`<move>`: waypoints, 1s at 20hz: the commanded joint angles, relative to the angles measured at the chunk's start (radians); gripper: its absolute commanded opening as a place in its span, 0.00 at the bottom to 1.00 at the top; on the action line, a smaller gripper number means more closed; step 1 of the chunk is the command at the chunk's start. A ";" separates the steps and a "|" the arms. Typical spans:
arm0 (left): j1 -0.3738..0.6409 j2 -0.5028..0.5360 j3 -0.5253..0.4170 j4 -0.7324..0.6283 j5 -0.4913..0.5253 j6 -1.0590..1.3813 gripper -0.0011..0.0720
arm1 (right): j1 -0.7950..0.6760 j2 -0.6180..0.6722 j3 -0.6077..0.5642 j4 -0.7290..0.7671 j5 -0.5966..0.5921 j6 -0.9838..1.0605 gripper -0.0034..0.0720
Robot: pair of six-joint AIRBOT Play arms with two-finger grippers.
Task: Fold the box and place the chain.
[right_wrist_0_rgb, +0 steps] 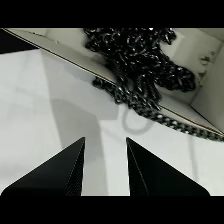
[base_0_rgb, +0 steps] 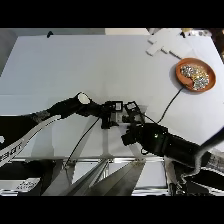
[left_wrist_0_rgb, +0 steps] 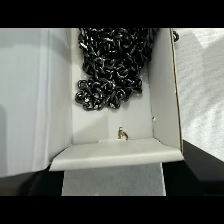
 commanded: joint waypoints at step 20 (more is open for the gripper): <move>0.000 0.001 -0.001 0.000 0.000 0.000 0.36 | 0.165 0.083 -0.014 -0.169 0.159 0.255 0.42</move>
